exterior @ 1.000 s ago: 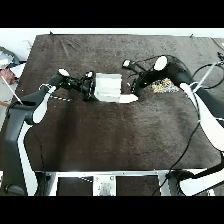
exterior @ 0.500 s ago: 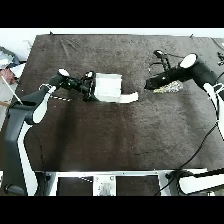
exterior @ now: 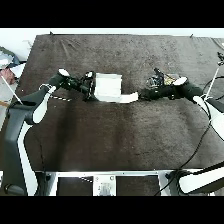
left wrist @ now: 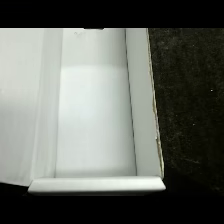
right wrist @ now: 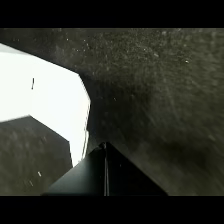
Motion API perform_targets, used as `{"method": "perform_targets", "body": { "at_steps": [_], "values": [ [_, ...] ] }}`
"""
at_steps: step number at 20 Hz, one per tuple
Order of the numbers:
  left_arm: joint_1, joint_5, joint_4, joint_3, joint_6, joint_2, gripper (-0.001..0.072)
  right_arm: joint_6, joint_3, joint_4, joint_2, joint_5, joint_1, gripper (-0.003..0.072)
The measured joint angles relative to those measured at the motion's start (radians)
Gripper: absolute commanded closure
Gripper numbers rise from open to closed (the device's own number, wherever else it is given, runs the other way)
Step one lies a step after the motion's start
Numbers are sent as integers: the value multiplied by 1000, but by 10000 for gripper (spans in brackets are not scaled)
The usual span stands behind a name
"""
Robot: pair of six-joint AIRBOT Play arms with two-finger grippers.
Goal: Fold the box and place the chain.
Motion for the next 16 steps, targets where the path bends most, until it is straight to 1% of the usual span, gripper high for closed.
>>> {"method": "perform_targets", "body": {
  "at_steps": [6,11,12,13,14,16],
  "values": [
    [0,0,0,0,0,0,436,-95,-14,158,-66,-12,78,704],
    [0,0,0,0,0,0,435,-160,-16,254,-27,-66,112,703],
    [0,0,0,0,0,0,435,-164,-15,262,-16,-80,113,658],
    [0,0,0,0,0,0,435,-165,-14,268,-8,-90,116,521],
    [0,0,0,0,0,0,435,-165,-14,271,-3,-98,118,460],
    [0,0,0,0,0,0,435,-166,-11,278,5,-113,126,459]
  ]
}}
